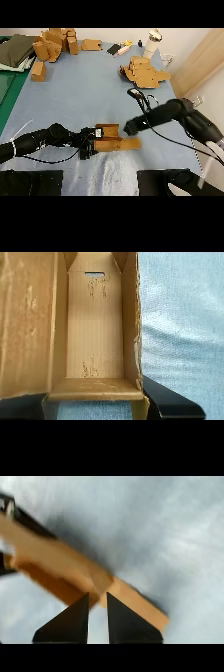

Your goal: Fold the box.

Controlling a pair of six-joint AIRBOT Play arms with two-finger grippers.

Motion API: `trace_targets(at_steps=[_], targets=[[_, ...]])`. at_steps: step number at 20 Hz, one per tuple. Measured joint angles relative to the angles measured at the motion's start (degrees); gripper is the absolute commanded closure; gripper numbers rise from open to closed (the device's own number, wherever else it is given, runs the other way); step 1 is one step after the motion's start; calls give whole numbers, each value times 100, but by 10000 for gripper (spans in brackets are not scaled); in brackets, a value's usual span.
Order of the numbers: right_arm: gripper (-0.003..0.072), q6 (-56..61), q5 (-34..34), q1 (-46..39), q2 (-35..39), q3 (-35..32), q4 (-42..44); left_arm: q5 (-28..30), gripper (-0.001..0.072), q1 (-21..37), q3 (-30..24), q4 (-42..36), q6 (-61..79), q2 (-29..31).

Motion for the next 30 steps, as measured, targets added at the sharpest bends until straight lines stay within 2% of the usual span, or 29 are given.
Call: trace_targets(at_steps=[1, 2, 4, 8, 11, 14, 15, 17, 18, 20, 22, 28, 29, 30], targets=[[125, -350, -245, 35, 212, -129, -70, 2, 240, 0, 0, 0, 0, 0], [86, -761, -413, 98, 413, -313, -129, 2, 240, 0, 0, 0, -2, 0], [85, -1611, -289, 210, 660, -721, -249, 2, 240, 0, 0, 0, -2, 0], [85, -3309, 855, 420, 623, -1316, -356, 0, 241, 0, 0, 0, -2, 0], [85, -4157, 1488, 612, 354, -1460, -313, 2, 241, 0, 0, 0, -2, 0], [90, -4568, 1823, 872, 131, -1512, -245, 0, 241, 0, 0, 0, -2, 0], [129, -4638, 1882, 946, 94, -1521, -232, 0, 240, 0, 0, 0, -2, 0], [336, -4743, 1993, 1073, 44, -1534, -223, 0, 241, 0, 0, 0, -2, 0], [397, -4767, 2015, 1113, 31, -1537, -208, 0, 241, 0, 0, -2, -2, 0], [482, -4815, 2068, 1161, 9, -1543, -186, 0, 240, 0, 0, 0, -2, 0], [536, -4850, 2100, 1185, 2, -1541, -149, 0, 241, 0, 0, 0, -2, 0], [545, -4909, 2291, 1366, -50, -1545, -52, 0, 241, 0, 0, 2, -2, 0], [507, -4918, 2352, 1423, -83, -1545, -48, -2, 240, 0, 0, 4, -2, 0], [383, -4935, 2413, 1475, -122, -1545, -33, 0, 240, 0, 0, 4, 0, 0]])
